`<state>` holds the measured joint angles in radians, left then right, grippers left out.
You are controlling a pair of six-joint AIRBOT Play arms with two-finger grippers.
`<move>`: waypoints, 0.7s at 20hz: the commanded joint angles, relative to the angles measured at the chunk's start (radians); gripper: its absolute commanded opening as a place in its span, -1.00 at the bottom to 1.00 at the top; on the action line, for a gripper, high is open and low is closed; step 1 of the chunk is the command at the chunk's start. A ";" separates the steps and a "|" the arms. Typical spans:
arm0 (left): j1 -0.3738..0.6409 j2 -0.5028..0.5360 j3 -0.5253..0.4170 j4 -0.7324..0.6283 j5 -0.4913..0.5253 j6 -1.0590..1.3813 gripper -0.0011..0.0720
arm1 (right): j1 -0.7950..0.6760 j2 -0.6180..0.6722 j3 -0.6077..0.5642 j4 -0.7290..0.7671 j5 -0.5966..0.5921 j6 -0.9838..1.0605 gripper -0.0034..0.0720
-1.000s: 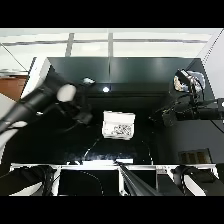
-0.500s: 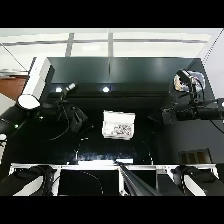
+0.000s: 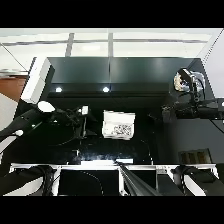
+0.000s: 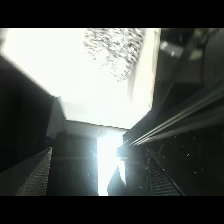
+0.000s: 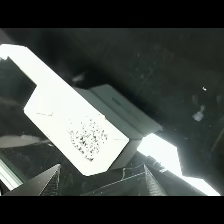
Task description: Fold the box and place the chain.
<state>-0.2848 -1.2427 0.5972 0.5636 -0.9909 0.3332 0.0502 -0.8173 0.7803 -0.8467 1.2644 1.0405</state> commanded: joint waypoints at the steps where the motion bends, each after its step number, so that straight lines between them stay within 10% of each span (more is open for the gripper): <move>1: -0.052 -0.049 0.001 -0.039 0.049 0.146 0.97 | 0.000 0.001 0.001 0.000 -0.025 0.000 0.70; 14: -0.101 -0.109 0.066 -0.010 0.037 0.097 0.97 | 0.000 0.001 0.001 -0.001 -0.038 -0.001 0.70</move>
